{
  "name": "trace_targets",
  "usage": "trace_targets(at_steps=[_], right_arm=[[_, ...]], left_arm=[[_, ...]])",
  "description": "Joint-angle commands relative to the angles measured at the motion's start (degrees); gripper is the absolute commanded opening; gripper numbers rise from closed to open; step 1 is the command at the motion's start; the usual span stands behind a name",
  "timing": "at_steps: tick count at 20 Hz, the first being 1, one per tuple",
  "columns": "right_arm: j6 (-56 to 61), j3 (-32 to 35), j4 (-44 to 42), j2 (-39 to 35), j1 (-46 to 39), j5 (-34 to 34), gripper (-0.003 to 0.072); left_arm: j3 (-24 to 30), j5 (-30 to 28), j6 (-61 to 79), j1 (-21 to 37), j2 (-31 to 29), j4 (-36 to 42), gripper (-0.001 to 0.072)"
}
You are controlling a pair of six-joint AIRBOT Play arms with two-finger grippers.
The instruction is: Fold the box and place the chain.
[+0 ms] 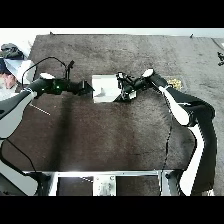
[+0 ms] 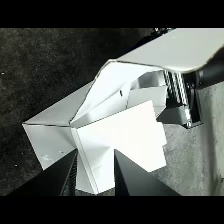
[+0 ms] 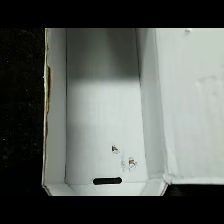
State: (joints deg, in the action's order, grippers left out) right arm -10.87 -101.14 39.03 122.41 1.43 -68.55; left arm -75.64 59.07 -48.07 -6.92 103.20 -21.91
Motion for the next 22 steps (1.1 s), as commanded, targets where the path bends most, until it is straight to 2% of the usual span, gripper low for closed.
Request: trace_targets(at_steps=[1, 9, 13, 15, 22], right_arm=[[0.00, -0.04, 0.00, 0.04, 0.07, -0.02, 0.0538], [0.00, -0.04, 0.00, 0.04, 0.04, -0.02, 0.0539], [0.00, -0.04, 0.00, 0.04, 0.04, -0.02, 0.0538], [0.00, -0.04, 0.00, 0.04, 0.04, -0.02, 0.0538], [0.00, -0.04, 0.00, 0.04, 0.04, -0.04, 0.0538]], left_arm=[[-0.68, 0.22, -1.64, -0.44, -0.04, -1.97, 0.0245], [-1.18, 0.57, -6.38, -0.55, -0.15, -6.23, 0.0245], [-5.86, 0.98, -14.82, -3.13, -0.15, -17.33, 0.0247], [-8.11, 0.96, -18.40, -4.83, -0.15, -21.35, 0.0315], [-9.35, -0.13, -24.87, -6.62, -0.15, -23.80, 0.0315]])
